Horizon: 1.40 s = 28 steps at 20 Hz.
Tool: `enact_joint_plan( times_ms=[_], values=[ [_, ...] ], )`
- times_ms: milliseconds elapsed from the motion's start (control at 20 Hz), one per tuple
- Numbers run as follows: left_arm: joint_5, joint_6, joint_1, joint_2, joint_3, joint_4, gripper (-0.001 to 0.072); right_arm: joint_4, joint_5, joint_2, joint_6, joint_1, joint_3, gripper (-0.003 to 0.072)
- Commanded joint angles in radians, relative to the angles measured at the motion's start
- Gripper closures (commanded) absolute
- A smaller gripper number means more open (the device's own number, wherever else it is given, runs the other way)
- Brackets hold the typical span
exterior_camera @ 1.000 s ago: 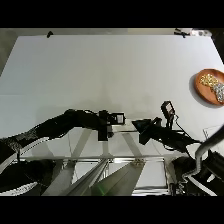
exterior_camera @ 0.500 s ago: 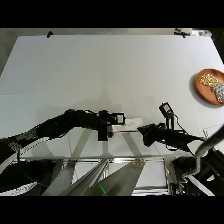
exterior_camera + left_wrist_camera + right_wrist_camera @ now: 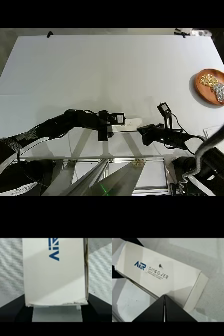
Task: Fold the box and place the chain.
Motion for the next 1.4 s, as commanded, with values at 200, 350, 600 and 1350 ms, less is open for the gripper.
enact_joint_plan(
  times_ms=[200, 350, 600, 1350],
  values=[
    [0.0, 0.0, 0.0, 0.0, 0.001, 0.0, 0.0697, 0.144, -0.093, 0.008, -0.082, 0.0, 0.0, 0.0679],
    [0.0, 0.0, 0.001, 0.0, 0.001, 0.0, 0.0696, 0.181, -0.097, 0.036, -0.126, 0.0, 0.021, 0.0679],
    [0.0, 0.0, 0.0, 0.0, 0.001, 0.0, 0.0696, 0.18, -0.086, 0.102, -0.124, 0.0, 0.034, 0.0676],
    [0.0, 0.0, 0.0, 0.0, 0.001, 0.0, 0.0696, -1.062, 0.808, -0.02, 0.414, 0.0, 0.668, 0.0682]
  ],
)
